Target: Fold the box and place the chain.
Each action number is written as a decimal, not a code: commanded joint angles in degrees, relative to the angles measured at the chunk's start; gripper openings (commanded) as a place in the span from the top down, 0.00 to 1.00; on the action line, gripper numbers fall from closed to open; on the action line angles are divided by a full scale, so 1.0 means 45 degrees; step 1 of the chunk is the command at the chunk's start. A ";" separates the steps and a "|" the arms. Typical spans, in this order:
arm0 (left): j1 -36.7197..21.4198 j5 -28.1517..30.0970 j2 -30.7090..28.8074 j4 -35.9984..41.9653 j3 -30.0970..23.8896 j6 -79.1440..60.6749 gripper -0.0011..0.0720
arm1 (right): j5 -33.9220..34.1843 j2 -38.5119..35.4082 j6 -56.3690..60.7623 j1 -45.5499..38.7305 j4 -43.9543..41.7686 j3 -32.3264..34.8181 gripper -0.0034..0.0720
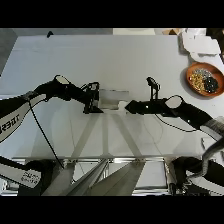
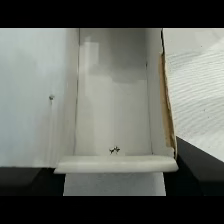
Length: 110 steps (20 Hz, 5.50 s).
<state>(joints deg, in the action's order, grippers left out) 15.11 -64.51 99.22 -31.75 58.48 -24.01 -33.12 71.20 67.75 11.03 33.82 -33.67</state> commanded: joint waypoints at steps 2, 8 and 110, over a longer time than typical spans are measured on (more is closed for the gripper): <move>0.0000 0.0005 0.0000 -0.0005 -0.0005 0.0000 0.61 | 0.0495 0.0010 0.0636 0.0019 0.0384 -0.0233 0.51; 0.0000 0.0000 -0.0005 0.0000 -0.0005 0.0000 0.61 | 0.0559 0.0010 0.0665 0.0019 0.0418 -0.0437 0.51; 0.0000 0.0000 -0.0005 0.0000 -0.0005 0.0000 0.61 | -0.9481 -0.2516 1.5295 0.2312 1.7252 -0.6669 0.26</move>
<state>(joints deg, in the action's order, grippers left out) 15.11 -64.53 99.20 -31.75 58.48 -24.01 -71.68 64.66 140.66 26.04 103.92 -63.61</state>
